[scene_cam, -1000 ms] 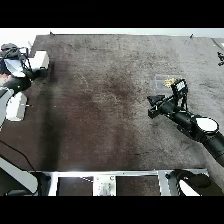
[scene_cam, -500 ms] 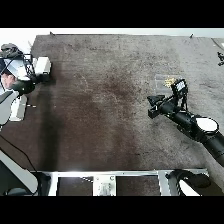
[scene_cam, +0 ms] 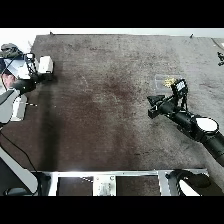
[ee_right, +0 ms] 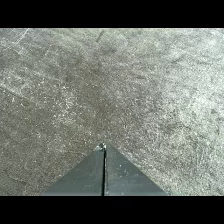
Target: Fold the box and place the chain.
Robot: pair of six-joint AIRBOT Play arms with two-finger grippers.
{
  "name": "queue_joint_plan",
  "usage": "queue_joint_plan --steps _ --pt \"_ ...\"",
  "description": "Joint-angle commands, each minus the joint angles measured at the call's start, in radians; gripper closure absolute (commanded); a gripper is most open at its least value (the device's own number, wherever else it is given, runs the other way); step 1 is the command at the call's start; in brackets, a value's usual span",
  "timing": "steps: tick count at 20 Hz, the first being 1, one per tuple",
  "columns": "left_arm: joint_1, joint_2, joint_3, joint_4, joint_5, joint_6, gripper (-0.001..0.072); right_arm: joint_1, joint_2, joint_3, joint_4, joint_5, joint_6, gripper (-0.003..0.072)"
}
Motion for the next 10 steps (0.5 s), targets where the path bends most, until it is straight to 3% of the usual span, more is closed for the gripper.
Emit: queue_joint_plan --steps 1,10 --pt "0.002 0.003 0.002 -0.002 -0.008 -0.047 0.0031 0.001 0.001 0.0 0.0 0.0 0.0 0.0693" --pt "0.002 0.154 0.003 0.002 -0.029 -0.047 0.0031 0.001 0.001 0.0 0.0 0.0 0.0 0.0693"
